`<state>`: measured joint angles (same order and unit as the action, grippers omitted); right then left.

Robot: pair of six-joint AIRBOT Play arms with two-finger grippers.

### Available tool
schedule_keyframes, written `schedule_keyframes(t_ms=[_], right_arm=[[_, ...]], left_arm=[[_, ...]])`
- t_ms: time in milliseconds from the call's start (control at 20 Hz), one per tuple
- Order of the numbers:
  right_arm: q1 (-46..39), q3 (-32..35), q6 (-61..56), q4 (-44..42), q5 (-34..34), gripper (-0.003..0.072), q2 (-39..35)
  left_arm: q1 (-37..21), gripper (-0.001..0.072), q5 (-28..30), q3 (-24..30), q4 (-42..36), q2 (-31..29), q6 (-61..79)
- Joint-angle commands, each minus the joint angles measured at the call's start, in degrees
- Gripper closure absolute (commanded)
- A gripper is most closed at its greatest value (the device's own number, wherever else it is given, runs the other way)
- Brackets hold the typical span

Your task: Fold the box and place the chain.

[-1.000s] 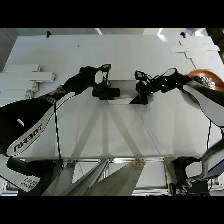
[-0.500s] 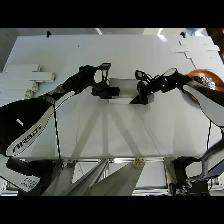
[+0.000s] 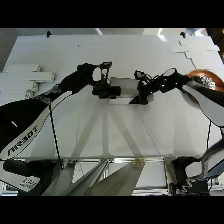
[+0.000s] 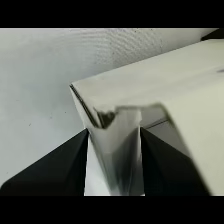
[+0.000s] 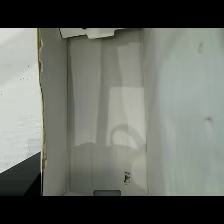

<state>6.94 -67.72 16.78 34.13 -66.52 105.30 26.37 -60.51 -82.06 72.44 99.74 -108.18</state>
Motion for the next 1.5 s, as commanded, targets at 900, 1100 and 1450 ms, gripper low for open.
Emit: schedule_keyframes(t_ms=[900, 1100, 1450], right_arm=[[0.0, -0.1, 0.0, 0.2, -0.1, 0.0185, 0.0], [0.0, -0.1, 0.0, 0.2, -0.1, 0.0185, 0.0], [0.0, -0.1, 0.0, 0.2, -0.1, 0.0185, 0.0]], left_arm=[[2.8, 0.029, -14.1, -14.5, 12.9, 9.5, -6.6], [3.1, 0.0671, -14.2, -14.5, 10.9, 10.2, -6.7], [3.1, 0.0614, -13.8, -14.5, 8.6, 10.1, -6.7]])
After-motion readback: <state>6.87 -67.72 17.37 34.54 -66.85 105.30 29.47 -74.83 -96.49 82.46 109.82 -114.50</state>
